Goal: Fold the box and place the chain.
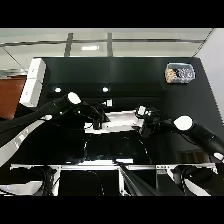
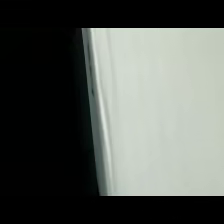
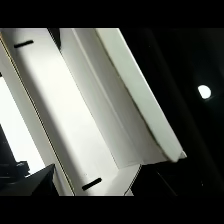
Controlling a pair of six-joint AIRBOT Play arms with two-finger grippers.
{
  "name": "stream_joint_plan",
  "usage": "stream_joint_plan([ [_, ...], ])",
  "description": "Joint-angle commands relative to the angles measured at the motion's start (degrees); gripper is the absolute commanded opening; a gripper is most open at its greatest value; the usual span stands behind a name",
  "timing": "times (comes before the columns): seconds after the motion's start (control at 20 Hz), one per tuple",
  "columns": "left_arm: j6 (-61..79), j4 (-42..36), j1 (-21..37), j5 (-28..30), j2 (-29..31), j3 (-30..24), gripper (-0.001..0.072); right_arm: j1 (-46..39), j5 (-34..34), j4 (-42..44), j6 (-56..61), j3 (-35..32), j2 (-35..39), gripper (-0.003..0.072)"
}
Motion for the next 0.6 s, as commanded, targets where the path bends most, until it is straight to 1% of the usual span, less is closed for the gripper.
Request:
stream_joint_plan([
  [0.0,0.07,0.02,-0.04,-0.07,-0.02,0.04,0.0027,-3.56,4.17,8.37,-7.30,1.36,-2.95,0.0703],
  [0.1,0.07,0.02,-0.04,-0.07,-0.02,0.04,0.0027,-4.96,5.42,9.25,-10.19,2.08,-3.78,0.0704],
  [0.15,0.07,0.02,-0.04,-0.04,-0.02,0.04,0.0028,-4.98,6.45,11.21,-12.79,2.16,-4.33,0.0703],
  [0.25,0.04,0.02,-0.04,-0.02,-0.04,0.04,0.0027,-4.79,10.75,15.91,-17.77,2.16,-6.32,0.0704],
  [0.3,0.07,0.02,-0.04,0.00,-0.04,0.04,0.0027,-4.79,12.41,16.20,-18.56,2.16,-7.43,0.0703],
  [0.4,0.07,0.02,-0.04,-0.04,-0.02,0.04,0.0027,-3.43,12.61,12.87,-18.53,2.16,-8.72,0.0703],
  [0.55,0.04,0.02,-0.04,-0.04,-0.04,0.04,0.0027,-1.75,11.80,4.31,-18.01,2.12,-9.05,0.0704],
])
